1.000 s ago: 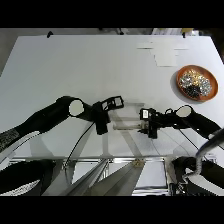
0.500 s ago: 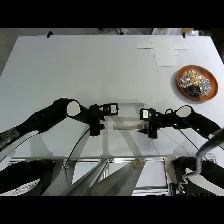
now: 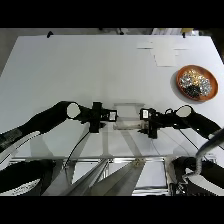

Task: Fold the box and place the chain.

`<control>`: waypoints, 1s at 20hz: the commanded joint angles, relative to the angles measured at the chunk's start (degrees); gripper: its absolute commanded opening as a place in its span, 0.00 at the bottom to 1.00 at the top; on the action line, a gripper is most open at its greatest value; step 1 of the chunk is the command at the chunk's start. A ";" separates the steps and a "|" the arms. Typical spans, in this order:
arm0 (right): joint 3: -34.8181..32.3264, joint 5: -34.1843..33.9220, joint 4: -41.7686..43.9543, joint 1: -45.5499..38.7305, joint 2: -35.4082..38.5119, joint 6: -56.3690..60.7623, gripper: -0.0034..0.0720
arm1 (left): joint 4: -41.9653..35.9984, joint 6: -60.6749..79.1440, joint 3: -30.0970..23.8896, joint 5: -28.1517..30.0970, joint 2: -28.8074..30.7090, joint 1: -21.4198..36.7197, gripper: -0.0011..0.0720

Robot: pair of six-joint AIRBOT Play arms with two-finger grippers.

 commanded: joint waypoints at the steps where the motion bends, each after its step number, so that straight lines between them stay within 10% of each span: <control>1: 0.04 0.02 0.04 -0.02 0.02 0.02 0.66 | -1.60 3.30 -0.15 0.96 -1.33 -0.59 0.55; 20: 0.04 0.02 0.02 -0.02 0.02 0.02 0.66 | -13.70 6.08 -0.15 1.36 -1.57 -3.87 0.28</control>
